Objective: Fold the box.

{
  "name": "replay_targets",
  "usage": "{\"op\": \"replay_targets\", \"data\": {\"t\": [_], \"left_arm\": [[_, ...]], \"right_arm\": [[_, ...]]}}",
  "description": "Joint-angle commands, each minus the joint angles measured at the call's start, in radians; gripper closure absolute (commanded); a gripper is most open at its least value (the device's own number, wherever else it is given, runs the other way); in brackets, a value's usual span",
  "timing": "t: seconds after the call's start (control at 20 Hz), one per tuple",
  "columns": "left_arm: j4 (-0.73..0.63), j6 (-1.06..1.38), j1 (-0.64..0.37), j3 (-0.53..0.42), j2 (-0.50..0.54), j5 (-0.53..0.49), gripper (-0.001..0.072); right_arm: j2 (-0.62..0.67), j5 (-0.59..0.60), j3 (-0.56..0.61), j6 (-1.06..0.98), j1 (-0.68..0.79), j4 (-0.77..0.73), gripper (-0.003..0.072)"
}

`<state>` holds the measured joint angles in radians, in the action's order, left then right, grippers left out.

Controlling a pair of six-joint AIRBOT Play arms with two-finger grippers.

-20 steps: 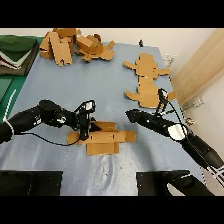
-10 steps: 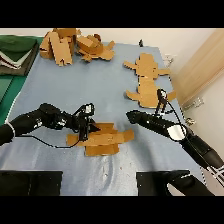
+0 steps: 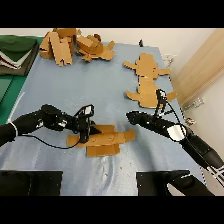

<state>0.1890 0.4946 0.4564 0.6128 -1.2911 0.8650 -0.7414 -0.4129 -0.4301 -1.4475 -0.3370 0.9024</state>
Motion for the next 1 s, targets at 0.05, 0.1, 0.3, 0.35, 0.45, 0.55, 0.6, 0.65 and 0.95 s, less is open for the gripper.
{"op": "replay_targets", "data": {"t": [0.05,0.1,0.3,0.35,0.45,0.55,0.6,0.65,0.95], "left_arm": [[-0.035,0.064,-0.001,0.003,0.001,0.037,0.0694],[-0.035,0.068,-0.002,0.003,0.001,0.032,0.0694],[-0.035,0.097,-0.001,0.003,0.001,0.032,0.0694],[-0.035,0.096,-0.001,0.003,0.0,0.031,0.0694],[-0.035,0.092,-0.002,0.003,0.0,0.024,0.0694],[-0.035,0.092,-0.003,0.003,0.0,0.017,0.0694],[-0.035,0.092,-0.003,0.003,0.0,-0.007,0.0694],[-0.032,0.081,-0.003,0.003,0.001,-0.039,0.0694],[-0.032,0.036,-0.002,0.003,0.0,-0.092,0.0694]], "right_arm": [[0.001,-0.001,-0.001,0.0,0.001,0.003,0.0389],[0.0,-0.001,-0.001,0.0,0.001,0.003,0.0389],[0.0,-0.001,-0.001,0.0,0.001,0.01,0.0389],[0.001,-0.001,-0.001,0.0,0.001,0.011,0.0389],[0.001,-0.003,-0.001,0.0,0.001,0.021,0.0389],[0.001,-0.011,-0.001,0.0,0.001,0.044,0.0389],[0.002,-0.026,-0.002,0.006,0.001,0.058,0.0389],[0.007,-0.048,-0.003,0.021,0.0,0.069,0.0389],[0.104,-0.216,-0.003,0.036,-0.001,0.14,0.0389]]}}
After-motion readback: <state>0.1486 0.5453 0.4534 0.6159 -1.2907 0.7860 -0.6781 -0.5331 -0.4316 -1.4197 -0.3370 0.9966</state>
